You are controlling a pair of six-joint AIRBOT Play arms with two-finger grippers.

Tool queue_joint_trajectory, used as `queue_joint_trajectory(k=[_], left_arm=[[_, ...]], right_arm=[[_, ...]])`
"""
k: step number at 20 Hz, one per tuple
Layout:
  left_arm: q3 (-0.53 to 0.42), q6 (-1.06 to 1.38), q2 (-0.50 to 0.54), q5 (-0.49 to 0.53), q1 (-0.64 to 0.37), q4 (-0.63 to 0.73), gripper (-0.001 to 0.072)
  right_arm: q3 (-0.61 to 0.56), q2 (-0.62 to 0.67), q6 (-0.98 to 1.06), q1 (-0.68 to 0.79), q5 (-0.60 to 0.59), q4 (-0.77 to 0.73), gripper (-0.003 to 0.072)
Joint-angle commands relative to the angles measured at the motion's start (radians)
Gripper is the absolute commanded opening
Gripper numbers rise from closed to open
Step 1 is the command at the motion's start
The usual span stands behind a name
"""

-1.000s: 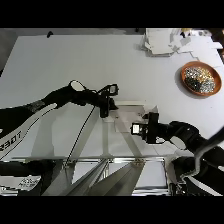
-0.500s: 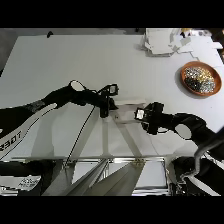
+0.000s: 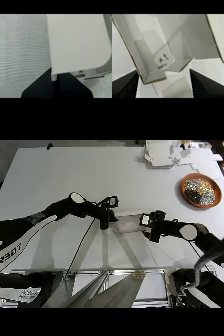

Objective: Fold the box and place the chain.

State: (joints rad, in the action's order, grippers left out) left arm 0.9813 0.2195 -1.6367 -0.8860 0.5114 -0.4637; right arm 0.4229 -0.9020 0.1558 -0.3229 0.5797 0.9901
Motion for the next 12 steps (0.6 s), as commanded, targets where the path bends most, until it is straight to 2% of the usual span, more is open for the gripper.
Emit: queue_joint_trajectory(k=[1,4,7,12], left_arm=[[0.000,0.001,0.000,0.000,0.000,0.000,0.0012],[0.000,0.001,0.000,0.000,0.000,0.000,0.0012],[0.000,0.001,0.000,0.000,0.000,0.000,0.0012],[0.000,0.001,0.000,-0.001,0.000,0.000,0.0012]], right_arm=[[0.010,-0.018,-0.282,0.087,0.066,-0.219,0.0691],[0.010,-0.046,-0.426,0.146,0.129,-0.308,0.0691],[0.010,-0.102,-0.454,0.176,0.175,-0.372,0.0691],[0.013,-0.160,-0.536,0.235,0.191,-0.397,0.0702]])
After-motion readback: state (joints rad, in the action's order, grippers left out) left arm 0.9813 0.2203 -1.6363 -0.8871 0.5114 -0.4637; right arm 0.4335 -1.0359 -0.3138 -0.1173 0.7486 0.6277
